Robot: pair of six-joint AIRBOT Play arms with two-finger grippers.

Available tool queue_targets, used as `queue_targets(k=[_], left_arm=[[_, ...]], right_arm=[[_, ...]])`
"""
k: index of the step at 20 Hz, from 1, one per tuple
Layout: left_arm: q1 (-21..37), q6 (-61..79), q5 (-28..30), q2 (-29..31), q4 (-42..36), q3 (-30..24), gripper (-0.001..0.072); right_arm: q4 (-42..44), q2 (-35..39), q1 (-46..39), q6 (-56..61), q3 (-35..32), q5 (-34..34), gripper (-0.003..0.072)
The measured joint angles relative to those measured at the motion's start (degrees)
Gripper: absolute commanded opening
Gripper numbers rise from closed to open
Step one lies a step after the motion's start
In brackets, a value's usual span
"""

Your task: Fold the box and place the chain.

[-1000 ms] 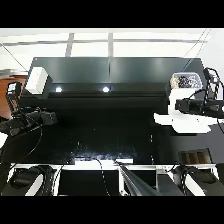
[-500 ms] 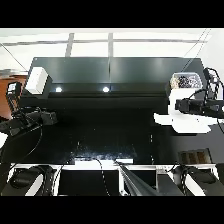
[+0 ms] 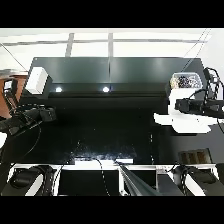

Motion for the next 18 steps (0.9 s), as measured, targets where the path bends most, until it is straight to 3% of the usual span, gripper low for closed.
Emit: queue_targets(k=[2,3,5,6,7,8,9,13,18], left_arm=[[0.0,0.0,0.92,0.0,-0.02,0.0,0.0033],[0.0,0.0,0.92,0.0,-0.04,0.0,0.0083],[0.0,0.0,1.09,-0.11,-0.2,-0.04,0.0693],[0.0,-0.02,1.09,-0.28,-0.26,-0.04,0.0694],[0.0,-0.17,1.03,-0.59,-0.42,-0.04,0.0693],[-0.02,-0.15,0.61,-0.9,-0.63,-0.04,0.0693],[-0.02,-0.11,0.07,-1.29,-0.9,-0.04,0.0693],[-0.04,0.07,-3.02,-2.1,-1.46,-0.04,0.0695],[-0.04,0.31,-8.09,-2.34,-1.64,-0.04,0.0697]], right_arm=[[0.04,0.0,0.0,0.0,0.0,-0.28,0.0019],[0.09,0.0,0.0,0.0,0.02,-0.83,0.0019],[0.11,0.0,-0.02,0.0,0.0,-1.75,0.002],[0.11,0.0,-0.02,0.0,0.02,-2.27,0.0044],[0.07,0.0,-0.07,0.02,0.02,-2.75,0.0282],[0.02,0.0,-0.13,0.02,0.02,-2.93,0.0626],[0.0,0.0,-0.13,0.13,0.0,-3.08,0.0693],[-1.46,-0.11,-0.2,0.48,0.0,-2.01,0.0694],[-11.37,-2.23,-5.01,0.66,0.09,4.68,0.0693]])
